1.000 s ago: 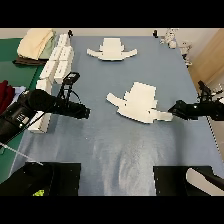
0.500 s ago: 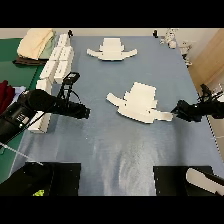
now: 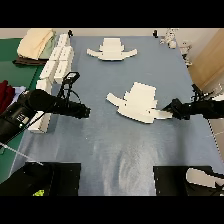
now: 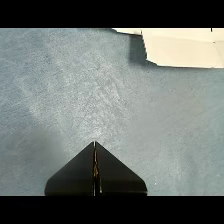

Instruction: Fold the box.

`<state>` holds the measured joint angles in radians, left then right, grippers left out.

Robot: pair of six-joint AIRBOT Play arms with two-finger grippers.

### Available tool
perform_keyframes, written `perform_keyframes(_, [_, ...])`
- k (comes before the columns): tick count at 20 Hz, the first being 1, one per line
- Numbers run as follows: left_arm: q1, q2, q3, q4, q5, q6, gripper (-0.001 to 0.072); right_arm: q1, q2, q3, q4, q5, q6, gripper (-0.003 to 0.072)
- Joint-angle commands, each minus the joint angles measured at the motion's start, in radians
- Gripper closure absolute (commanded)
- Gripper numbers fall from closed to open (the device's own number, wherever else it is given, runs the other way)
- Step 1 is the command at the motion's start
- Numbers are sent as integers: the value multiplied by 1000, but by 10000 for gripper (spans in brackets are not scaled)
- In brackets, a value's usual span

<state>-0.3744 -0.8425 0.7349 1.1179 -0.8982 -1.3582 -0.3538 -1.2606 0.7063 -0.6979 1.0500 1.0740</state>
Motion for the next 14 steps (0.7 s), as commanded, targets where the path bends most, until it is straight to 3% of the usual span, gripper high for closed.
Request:
perform_keyframes(1, [0, 0, -1, -3, 1, 0, 696, 1, -10, 1, 142, 38, -136, 344])
perform_keyframes(3, [0, 0, -1, -4, 1, 0, 696, 1, -16, 1, 135, 37, -140, 410])
perform_keyframes(5, [0, 0, 0, -9, 2, 0, 696, 1, -31, 0, 114, 38, -139, 422])
perform_keyframes(7, [0, 0, 0, -29, 2, -2, 696, 1, -39, 0, 99, 37, -140, 687])
perform_keyframes(10, [5, 0, 5, -47, 1, -57, 693, 25, -38, 0, 78, 53, -144, 690])
perform_keyframes(11, [16, 0, 12, -49, -3, -81, 638, 59, -35, -2, 46, 77, -150, 691])
perform_keyframes(12, [29, 0, 21, -49, -6, -97, 337, 102, -24, -13, 25, 95, -151, 691])
perform_keyframes(13, [45, 0, 30, -49, -12, -109, 232, 157, -1, -42, 20, 95, -151, 691])
perform_keyframes(14, [62, 0, 39, -49, -20, -108, 241, 209, 30, -78, 21, 84, -151, 691])
